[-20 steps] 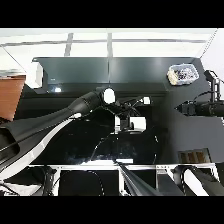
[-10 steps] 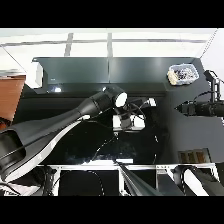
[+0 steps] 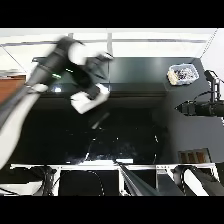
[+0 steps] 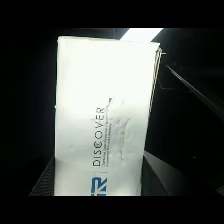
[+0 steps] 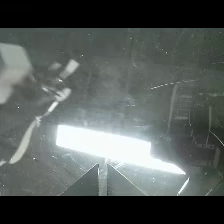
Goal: Fold the box and place the chain.
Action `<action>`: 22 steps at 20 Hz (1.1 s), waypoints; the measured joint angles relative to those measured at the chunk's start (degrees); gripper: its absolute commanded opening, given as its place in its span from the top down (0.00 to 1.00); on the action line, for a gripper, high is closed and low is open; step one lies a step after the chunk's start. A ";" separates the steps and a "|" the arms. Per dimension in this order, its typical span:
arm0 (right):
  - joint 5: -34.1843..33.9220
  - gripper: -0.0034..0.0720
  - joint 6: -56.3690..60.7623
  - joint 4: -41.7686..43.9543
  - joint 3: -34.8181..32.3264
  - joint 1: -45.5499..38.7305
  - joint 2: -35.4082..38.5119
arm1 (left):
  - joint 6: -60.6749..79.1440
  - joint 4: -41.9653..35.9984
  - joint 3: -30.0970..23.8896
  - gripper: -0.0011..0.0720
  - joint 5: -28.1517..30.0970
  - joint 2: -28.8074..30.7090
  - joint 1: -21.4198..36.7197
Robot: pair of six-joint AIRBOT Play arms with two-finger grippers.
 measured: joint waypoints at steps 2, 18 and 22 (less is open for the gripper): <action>-0.35 0.88 0.02 0.00 0.00 0.00 0.00 | -2.58 0.50 -5.09 0.51 -0.09 5.35 8.85; -1.53 0.88 0.39 1.16 0.00 0.00 0.00 | 10.19 -8.02 -25.33 0.51 25.77 6.25 52.22; -2.32 0.88 0.35 1.29 0.00 0.00 0.00 | 13.79 -11.78 -23.76 0.51 31.82 0.46 52.72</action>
